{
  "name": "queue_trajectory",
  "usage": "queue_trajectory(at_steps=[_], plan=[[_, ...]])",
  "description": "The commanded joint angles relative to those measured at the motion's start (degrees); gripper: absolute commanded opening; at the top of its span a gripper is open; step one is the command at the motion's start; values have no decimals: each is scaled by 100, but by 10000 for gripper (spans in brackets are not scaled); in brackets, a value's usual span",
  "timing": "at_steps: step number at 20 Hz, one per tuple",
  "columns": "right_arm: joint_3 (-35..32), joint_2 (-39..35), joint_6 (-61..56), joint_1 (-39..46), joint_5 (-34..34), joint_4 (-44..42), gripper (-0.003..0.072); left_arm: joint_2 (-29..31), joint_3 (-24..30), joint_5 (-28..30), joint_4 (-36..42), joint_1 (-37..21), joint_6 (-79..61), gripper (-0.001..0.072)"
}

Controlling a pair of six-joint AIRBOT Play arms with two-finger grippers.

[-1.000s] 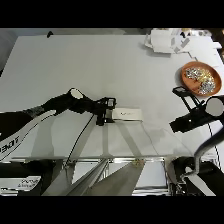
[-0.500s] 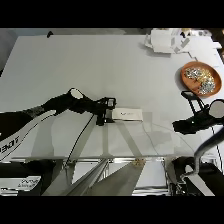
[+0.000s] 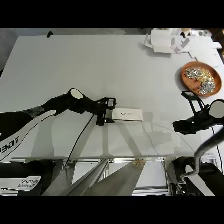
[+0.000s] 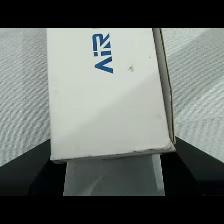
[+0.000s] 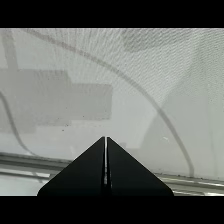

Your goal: Fold the box and place the chain.

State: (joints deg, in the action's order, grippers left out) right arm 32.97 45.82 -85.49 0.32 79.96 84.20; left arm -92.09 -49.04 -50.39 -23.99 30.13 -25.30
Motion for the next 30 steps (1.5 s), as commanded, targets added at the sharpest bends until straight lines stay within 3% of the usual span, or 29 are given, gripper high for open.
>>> queue_trajectory(at_steps=[1, 5, 6, 7, 8, 13, 16, 21, 26, 30], plan=[[-2, -4, 0, 4, 0, -2, 16, 4, 0, 2, 0, -2, -2, 252], [0, -4, 0, 4, 0, -2, 16, 4, 0, 2, 37, 0, -2, 250], [-2, -4, -2, 4, 0, -2, 16, 4, 0, 4, 122, -2, -17, 217], [-2, -4, 0, 4, 0, -2, 16, 33, 0, 2, 118, -4, -17, 38], [-2, -4, 0, 4, 0, -2, 16, 105, 0, 4, 87, -17, -15, 7], [-2, -4, 0, 4, 0, -2, 16, 1167, 0, 116, -44, -455, 894, 5], [-2, -4, -2, 4, 0, -2, 16, 2017, 0, 221, -140, -1185, 1840, 4], [-2, -4, -2, 4, 0, -2, 16, 3018, 0, 313, -415, -2959, 3156, 4], [0, -4, -2, 4, 0, -2, 16, 3080, 4, 352, -2103, -4673, 4868, 4], [-2, -4, 0, 4, 0, -2, 16, 2745, 4, 323, -3042, -5469, 6006, 4]])
